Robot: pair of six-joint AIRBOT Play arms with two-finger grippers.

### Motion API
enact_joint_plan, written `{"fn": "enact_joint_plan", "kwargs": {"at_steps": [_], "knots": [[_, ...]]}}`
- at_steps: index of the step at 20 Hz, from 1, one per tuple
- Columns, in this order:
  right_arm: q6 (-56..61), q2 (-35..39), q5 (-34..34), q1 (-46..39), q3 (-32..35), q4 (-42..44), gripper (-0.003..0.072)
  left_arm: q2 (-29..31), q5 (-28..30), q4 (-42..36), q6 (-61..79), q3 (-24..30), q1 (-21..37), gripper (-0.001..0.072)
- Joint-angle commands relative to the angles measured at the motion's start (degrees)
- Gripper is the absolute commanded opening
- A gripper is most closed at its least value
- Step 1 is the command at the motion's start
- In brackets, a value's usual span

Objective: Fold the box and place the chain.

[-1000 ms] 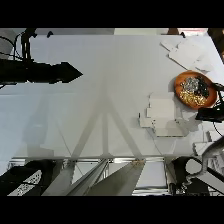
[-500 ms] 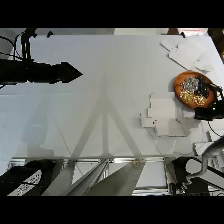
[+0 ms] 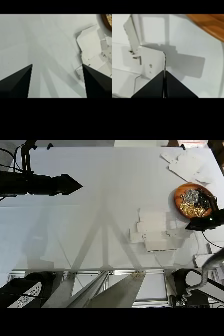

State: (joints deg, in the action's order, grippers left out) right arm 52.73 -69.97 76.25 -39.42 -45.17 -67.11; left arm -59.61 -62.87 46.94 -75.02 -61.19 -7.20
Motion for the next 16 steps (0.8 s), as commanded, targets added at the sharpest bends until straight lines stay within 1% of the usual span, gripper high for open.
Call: {"fn": "enact_joint_plan", "kwargs": {"at_steps": [1,3,7,10,13,16], "knots": [[-3.63,1.9,-0.94,4.63,-0.02,9.73,0.0009,0.04,0.02,-0.02,0.02,-0.02,-0.02,0.0701],[-5.22,3.45,-4.94,9.2,0.0,14.75,0.0008,0.04,0.02,0.0,0.02,-0.02,-0.02,0.0701],[-7.02,5.03,-16.9,17.97,0.0,26.01,0.0007,0.04,0.02,0.0,0.02,-0.02,-0.02,0.0701],[-6.93,5.03,-24.24,23.56,0.83,26.82,0.0007,0.04,0.02,0.0,0.02,-0.02,-0.02,0.0701],[-6.71,5.03,-32.0,27.58,5.73,27.02,0.0007,0.04,0.02,0.0,0.02,-0.02,-0.02,0.0701],[-6.78,5.03,-42.73,30.84,13.79,32.74,0.0007,0.04,0.02,-0.02,0.02,-0.02,-0.02,0.0701]]}}
